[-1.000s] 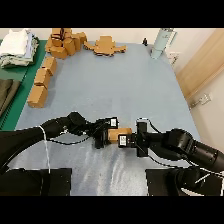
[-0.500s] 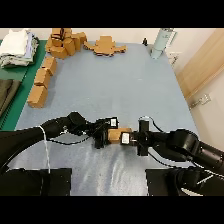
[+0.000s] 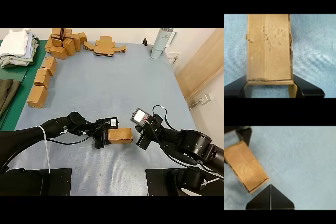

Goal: Fold the box.

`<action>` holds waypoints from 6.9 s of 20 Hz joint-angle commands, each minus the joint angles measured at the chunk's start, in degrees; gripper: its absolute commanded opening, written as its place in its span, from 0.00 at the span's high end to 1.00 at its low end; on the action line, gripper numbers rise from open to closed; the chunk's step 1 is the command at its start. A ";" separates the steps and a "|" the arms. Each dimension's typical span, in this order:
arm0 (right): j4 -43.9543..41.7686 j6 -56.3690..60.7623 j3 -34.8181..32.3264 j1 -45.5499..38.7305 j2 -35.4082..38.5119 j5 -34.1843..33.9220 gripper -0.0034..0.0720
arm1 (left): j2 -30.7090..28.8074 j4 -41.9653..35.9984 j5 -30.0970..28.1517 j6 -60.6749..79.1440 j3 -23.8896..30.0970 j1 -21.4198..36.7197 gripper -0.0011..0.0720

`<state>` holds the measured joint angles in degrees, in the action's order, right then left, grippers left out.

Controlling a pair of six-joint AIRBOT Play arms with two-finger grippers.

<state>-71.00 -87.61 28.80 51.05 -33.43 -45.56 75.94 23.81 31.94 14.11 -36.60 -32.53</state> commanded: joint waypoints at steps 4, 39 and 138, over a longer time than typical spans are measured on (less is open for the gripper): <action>-10.23 16.09 0.11 -0.02 0.13 -1.53 0.95 | 0.02 0.00 -0.02 0.00 0.00 0.00 0.58; 6.08 41.62 0.09 -9.42 -0.55 1.62 0.95 | -30.62 44.48 25.81 -57.44 7.85 66.49 0.58; -25.68 13.99 47.98 -23.56 -53.96 -14.12 0.95 | 2.54 42.88 25.00 -87.49 -30.86 12.44 0.97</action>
<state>-92.82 -71.26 70.15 28.40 -80.51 -54.50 73.01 66.13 57.52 -70.00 -65.54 -16.23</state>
